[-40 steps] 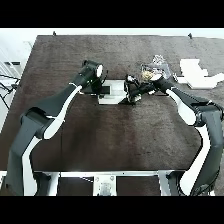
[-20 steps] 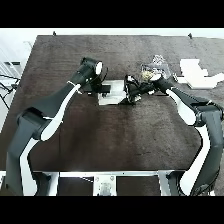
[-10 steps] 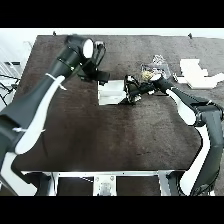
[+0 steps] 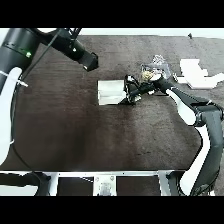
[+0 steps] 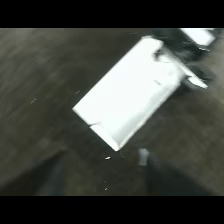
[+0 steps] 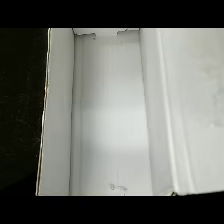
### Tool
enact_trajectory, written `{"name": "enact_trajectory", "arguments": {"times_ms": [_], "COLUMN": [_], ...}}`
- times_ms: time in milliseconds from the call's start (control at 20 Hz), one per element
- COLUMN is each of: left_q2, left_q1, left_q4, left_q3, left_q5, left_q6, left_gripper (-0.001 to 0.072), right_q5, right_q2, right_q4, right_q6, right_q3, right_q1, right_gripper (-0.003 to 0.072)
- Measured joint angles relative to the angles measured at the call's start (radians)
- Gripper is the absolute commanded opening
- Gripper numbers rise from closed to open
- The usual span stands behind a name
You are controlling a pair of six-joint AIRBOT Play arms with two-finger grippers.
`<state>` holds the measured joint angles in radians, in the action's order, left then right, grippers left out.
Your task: Fold the box and place the chain.
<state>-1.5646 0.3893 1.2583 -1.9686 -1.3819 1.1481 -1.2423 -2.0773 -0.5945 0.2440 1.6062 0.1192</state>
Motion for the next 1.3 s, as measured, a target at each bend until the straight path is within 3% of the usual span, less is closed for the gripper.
{"name": "enact_trajectory", "arguments": {"times_ms": [300, 550, 650, 700, 750, 1000, 1300], "left_q2": [0.012, 0.01, 0.009, 0.003, -0.008, -0.128, -0.275], "left_q1": [-0.133, -0.179, -0.185, -0.187, -0.19, -0.246, -0.296], "left_q4": [-0.351, -0.439, -0.476, -0.496, -0.517, -0.615, -0.69], "left_q3": [0.264, 0.472, 0.505, 0.52, 0.53, 0.552, 0.557], "left_q5": [0.126, 0.323, 0.357, 0.356, 0.345, 0.275, 0.262], "left_q6": [-0.452, -0.715, -0.751, -0.803, -0.857, -1.094, -1.3], "left_gripper": [0.0329, 0.0328, 0.0329, 0.0421, 0.0562, 0.0569, 0.0568], "right_q5": [0.0, 0.0, 0.0, 0.0, 0.0, 0.0, 0.0], "right_q2": [0.0, 0.0, 0.0, 0.0, 0.0, 0.0, 0.0], "right_q4": [0.0, 0.0, 0.0, 0.0, 0.0, 0.0, 0.0], "right_q6": [0.0, 0.0, 0.0, 0.0, 0.0, 0.0, 0.0], "right_q3": [0.0, 0.0, 0.0, 0.0, 0.0, 0.0, 0.0], "right_q1": [0.0, 0.0, 0.0, 0.0, 0.0, 0.0, 0.0], "right_gripper": [0.0593, 0.0593, 0.0593, 0.0594, 0.0593, 0.0593, 0.0593]}}
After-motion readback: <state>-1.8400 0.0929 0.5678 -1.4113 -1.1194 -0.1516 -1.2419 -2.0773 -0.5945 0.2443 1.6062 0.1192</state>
